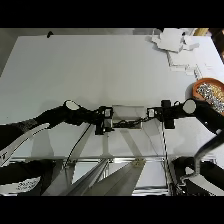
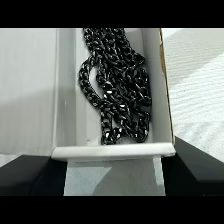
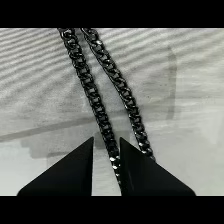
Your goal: Fold the box and place the chain.
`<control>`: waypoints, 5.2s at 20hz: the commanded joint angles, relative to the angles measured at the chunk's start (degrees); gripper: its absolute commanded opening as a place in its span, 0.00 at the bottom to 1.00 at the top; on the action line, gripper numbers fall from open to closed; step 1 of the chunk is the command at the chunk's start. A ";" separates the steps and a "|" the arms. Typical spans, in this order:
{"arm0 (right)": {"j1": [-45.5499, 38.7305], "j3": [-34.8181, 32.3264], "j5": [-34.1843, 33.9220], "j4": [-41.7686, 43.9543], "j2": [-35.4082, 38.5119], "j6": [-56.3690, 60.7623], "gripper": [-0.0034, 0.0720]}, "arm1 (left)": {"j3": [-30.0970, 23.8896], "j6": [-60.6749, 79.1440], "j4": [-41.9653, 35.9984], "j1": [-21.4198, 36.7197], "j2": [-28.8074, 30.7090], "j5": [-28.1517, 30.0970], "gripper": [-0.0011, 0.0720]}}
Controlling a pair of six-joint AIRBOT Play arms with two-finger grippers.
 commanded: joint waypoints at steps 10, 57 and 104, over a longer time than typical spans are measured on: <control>0.44 -0.61 16.57 7.08 18.97 6.05 0.07 | 0.02 0.02 0.02 0.00 0.00 0.00 0.39; 9.49 -1.86 3.21 16.70 1.11 5.49 0.31 | 0.02 0.02 0.00 0.00 0.00 0.00 0.40; 26.67 -0.81 7.15 -5.92 24.87 52.76 0.07 | 0.02 0.02 0.00 0.00 0.00 0.00 0.40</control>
